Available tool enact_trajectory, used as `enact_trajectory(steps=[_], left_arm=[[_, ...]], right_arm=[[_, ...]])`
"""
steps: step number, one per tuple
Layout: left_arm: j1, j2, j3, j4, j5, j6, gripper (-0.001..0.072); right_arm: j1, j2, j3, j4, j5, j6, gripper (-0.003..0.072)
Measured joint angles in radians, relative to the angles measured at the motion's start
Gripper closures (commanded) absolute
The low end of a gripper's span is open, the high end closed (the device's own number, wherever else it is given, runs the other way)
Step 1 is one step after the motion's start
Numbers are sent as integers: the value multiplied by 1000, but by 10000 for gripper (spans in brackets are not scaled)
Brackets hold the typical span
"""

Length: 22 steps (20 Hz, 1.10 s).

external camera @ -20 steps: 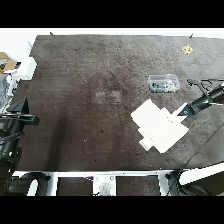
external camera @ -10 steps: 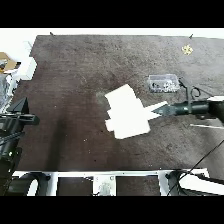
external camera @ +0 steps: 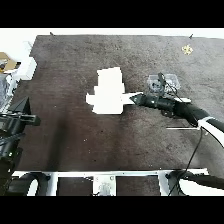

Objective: Fold the box and place the chain.

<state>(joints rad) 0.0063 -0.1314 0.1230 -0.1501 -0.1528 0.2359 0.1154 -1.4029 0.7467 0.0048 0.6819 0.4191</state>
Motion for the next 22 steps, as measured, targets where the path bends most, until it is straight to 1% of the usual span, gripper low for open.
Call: enact_trajectory(steps=[1,2,5,7,9,11,13,16,19,22], left_arm=[[0,0,0,1,-33,0,397],[0,0,0,0,-70,0,301],[0,-19,2,-24,-188,-20,297],[0,-69,12,-36,-251,-34,279],[0,-163,44,-40,-314,-43,280],[0,-296,104,-38,-385,-46,280],[0,-452,188,-22,-449,-51,280],[0,-700,358,30,-548,-87,279],[0,-941,569,129,-654,-164,280],[0,-1180,822,259,-763,-303,279]], right_arm=[[14,-27,15,11,-14,0,688],[23,-54,31,19,-21,0,688],[40,-120,71,33,-28,0,688],[45,-141,83,39,-38,-2,688],[47,-152,89,41,-50,-17,688],[48,-158,93,43,-60,-30,688],[49,-161,94,44,-63,-53,688],[49,-163,95,45,-68,-93,687],[49,-163,96,46,-69,-126,688],[49,-163,96,48,-70,-171,689]])
